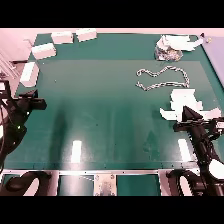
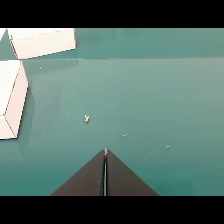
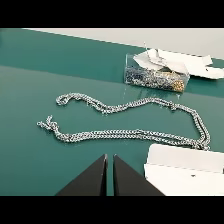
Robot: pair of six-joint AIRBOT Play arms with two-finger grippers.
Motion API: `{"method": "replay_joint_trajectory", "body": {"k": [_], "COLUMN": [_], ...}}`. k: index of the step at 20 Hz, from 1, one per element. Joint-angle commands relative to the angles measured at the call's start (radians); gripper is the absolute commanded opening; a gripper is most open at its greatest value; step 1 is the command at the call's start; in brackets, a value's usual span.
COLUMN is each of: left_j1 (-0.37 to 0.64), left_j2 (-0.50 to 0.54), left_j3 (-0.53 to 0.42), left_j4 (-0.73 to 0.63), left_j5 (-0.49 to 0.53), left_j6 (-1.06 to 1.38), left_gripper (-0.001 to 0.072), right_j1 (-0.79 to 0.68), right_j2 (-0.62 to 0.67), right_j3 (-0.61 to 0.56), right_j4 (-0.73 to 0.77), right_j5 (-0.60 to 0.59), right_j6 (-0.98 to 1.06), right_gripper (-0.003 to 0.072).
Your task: Fold the box and place the chain.
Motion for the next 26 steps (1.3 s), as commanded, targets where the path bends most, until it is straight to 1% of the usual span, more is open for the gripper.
{"method": "replay_joint_trajectory", "body": {"k": [1,2,3,4,5,7,9,10,12,14,15,16,17,18,19,20,21,22,24,25,26], "left_j1": [0.000,0.000,0.000,0.000,0.000,0.000,0.000,0.000,0.000,0.000,0.000,0.000,0.000,0.000,0.000,0.000,0.000,0.000,0.000,0.000,0.000], "left_j2": [0.001,0.001,0.001,0.001,0.001,0.001,0.001,0.001,0.001,0.001,0.001,0.001,0.001,0.001,0.001,0.001,0.001,0.001,0.001,0.001,0.001], "left_j3": [0.000,0.000,0.000,0.000,0.000,0.000,0.000,0.000,0.000,0.000,0.000,0.000,0.000,0.000,0.000,0.000,0.000,0.000,0.000,0.000,0.000], "left_j4": [0.000,0.000,0.000,0.000,0.000,0.000,0.000,0.000,0.000,0.000,0.000,0.000,0.000,0.000,0.000,0.000,0.000,0.000,0.000,0.000,0.000], "left_j5": [0.000,0.000,0.000,0.000,0.000,0.000,0.000,0.000,0.000,0.000,0.000,0.000,0.000,0.000,0.000,0.000,0.000,0.000,0.000,0.000,0.000], "left_j6": [0.000,0.000,0.000,0.000,0.000,0.000,0.000,0.000,0.000,0.000,0.000,0.000,0.000,0.000,0.000,0.000,0.000,0.000,0.000,0.000,0.000], "left_gripper": [0.0020,0.0020,0.0020,0.0020,0.0020,0.0019,0.0020,0.0020,0.0020,0.0020,0.0020,0.0020,0.0020,0.0020,0.0020,0.0020,0.0020,0.0020,0.0020,0.0020,0.0020], "right_j1": [0.000,0.000,0.000,0.000,-0.002,-0.032,-0.091,-0.131,-0.234,-0.383,-0.459,-0.539,-0.607,-0.676,-0.732,-0.782,-0.828,-0.862,-0.903,-0.921,-0.932], "right_j2": [0.000,0.000,0.000,0.000,-0.005,-0.056,-0.171,-0.247,-0.403,-0.577,-0.649,-0.722,-0.786,-0.853,-0.909,-0.958,-1.001,-1.041,-1.118,-1.160,-1.217], "right_j3": [0.000,0.000,0.004,0.010,0.022,0.080,0.162,0.209,0.305,0.422,0.481,0.550,0.617,0.692,0.757,0.820,0.888,0.962,1.104,1.173,1.253], "right_j4": [0.000,0.000,-0.003,-0.012,-0.013,-0.012,-0.014,-0.026,-0.058,-0.126,-0.190,-0.291,-0.407,-0.525,-0.594,-0.629,-0.679,-0.771,-0.907,-0.921,-0.922], "right_j5": [0.001,0.003,0.003,0.003,0.002,0.002,0.010,0.043,0.179,0.369,0.467,0.577,0.668,0.750,0.816,0.877,0.938,0.983,1.040,1.071,1.130], "right_j6": [0.000,0.000,-0.001,0.000,0.000,0.001,0.000,0.000,0.004,0.095,0.172,0.255,0.372,0.496,0.555,0.560,0.594,0.673,0.728,0.731,0.725], "right_gripper": [0.0067,0.0068,0.0122,0.0309,0.0325,0.0325,0.0325,0.0326,0.0325,0.0325,0.0325,0.0323,0.0291,0.0280,0.0284,0.0313,0.0314,0.0314,0.0338,0.0339,0.0341]}}
